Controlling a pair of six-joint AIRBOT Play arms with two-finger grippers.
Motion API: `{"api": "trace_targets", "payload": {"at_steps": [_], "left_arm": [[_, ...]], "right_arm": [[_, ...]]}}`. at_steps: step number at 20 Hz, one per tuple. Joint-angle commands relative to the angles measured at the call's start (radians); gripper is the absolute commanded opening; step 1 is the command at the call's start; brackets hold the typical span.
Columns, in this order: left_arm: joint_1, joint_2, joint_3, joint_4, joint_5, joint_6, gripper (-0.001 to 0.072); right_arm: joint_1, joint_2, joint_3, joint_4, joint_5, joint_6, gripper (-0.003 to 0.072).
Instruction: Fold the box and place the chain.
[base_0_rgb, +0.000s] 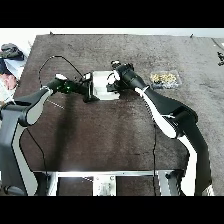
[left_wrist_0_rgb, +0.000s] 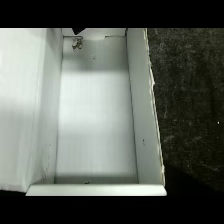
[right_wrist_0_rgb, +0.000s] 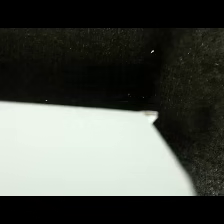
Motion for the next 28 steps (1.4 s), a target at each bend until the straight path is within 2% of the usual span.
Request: {"api": "trace_targets", "payload": {"at_steps": [1,15,17,18,19,25,26,27,28], "left_arm": [[0.000,0.000,0.001,0.000,-0.001,-0.003,0.0348],[0.000,0.000,0.001,0.000,-0.002,-0.003,0.0348],[0.000,0.000,0.001,0.000,-0.002,-0.003,0.0348],[0.000,0.000,0.001,0.000,-0.002,-0.003,0.0348],[0.000,0.000,0.001,0.000,-0.002,-0.003,0.0349],[0.000,0.000,0.001,0.000,-0.002,-0.003,0.0348],[0.000,0.000,0.001,0.000,-0.002,-0.003,0.0348],[0.000,0.000,0.001,0.000,-0.001,-0.003,0.0349],[0.000,0.000,0.001,0.000,-0.001,-0.003,0.0348]], "right_arm": [[-0.002,0.018,0.002,0.003,0.003,0.010,0.0119],[-0.002,0.018,0.002,0.058,0.016,-0.013,0.0122],[-0.002,0.018,0.002,0.069,0.028,-0.038,0.0432],[-0.002,0.018,0.002,0.077,0.029,-0.053,0.0344],[-0.002,0.018,0.002,0.077,0.029,-0.053,0.0327],[-0.008,0.017,0.002,0.075,0.029,-0.052,0.0325],[-0.010,0.016,0.002,0.074,0.029,-0.052,0.0245],[-0.013,0.015,0.002,0.073,0.029,-0.048,0.0132],[-0.017,0.014,0.002,0.074,0.029,-0.042,0.0109]]}}
